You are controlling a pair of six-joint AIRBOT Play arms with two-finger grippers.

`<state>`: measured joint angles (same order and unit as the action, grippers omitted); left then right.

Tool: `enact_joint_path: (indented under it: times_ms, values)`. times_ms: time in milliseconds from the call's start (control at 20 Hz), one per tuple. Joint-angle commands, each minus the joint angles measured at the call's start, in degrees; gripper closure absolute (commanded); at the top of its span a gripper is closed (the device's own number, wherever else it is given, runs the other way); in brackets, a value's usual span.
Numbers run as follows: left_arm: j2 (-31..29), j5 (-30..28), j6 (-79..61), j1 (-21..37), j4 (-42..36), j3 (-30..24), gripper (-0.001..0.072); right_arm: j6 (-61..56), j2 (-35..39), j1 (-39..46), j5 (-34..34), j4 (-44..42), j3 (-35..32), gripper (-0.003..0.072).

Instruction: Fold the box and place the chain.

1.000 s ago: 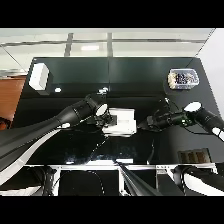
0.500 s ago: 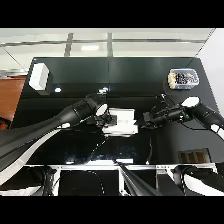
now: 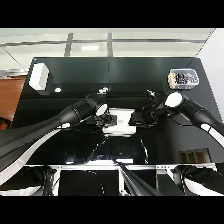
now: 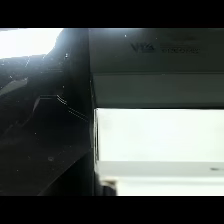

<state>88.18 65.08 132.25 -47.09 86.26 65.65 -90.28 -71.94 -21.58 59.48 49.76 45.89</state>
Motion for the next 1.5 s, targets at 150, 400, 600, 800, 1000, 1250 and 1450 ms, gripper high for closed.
enact_joint_path:
  times_ms: [150, 400, 600, 800, 1000, 1250, 1450]
  values:
    - [-0.02, -0.07, -0.04, 0.02, 0.02, 0.00, 0.0684, -21.73, -0.07, -9.73, -7.74, 15.21, 1.95, 0.0263]
    - [-0.02, -0.09, -0.04, 0.02, 0.00, 0.00, 0.0684, -29.09, -0.13, -13.79, -7.48, 21.35, 1.97, 0.0296]
    - [-0.02, 0.04, -0.04, 0.02, 0.02, 0.00, 0.0684, -32.09, -0.33, -16.59, -5.99, 27.04, 3.52, 0.0353]
    - [-0.02, -0.04, -0.04, 0.02, 0.02, 0.00, 0.0684, -33.88, -3.63, -17.53, -0.31, 30.27, 8.17, 0.0354]
    - [-0.02, -0.04, -0.04, 0.02, 0.04, 0.00, 0.0684, -36.35, -6.32, -17.94, 1.70, 30.47, 9.60, 0.0374]
    - [-0.02, -0.07, -0.07, 0.02, 0.04, 0.00, 0.0684, -36.87, -6.84, -17.94, 2.38, 31.10, 9.57, 0.0455]
    - [-0.02, -0.07, -0.04, 0.02, 0.04, 0.00, 0.0684, -37.09, -8.09, -18.01, 2.75, 31.21, 9.57, 0.0455]
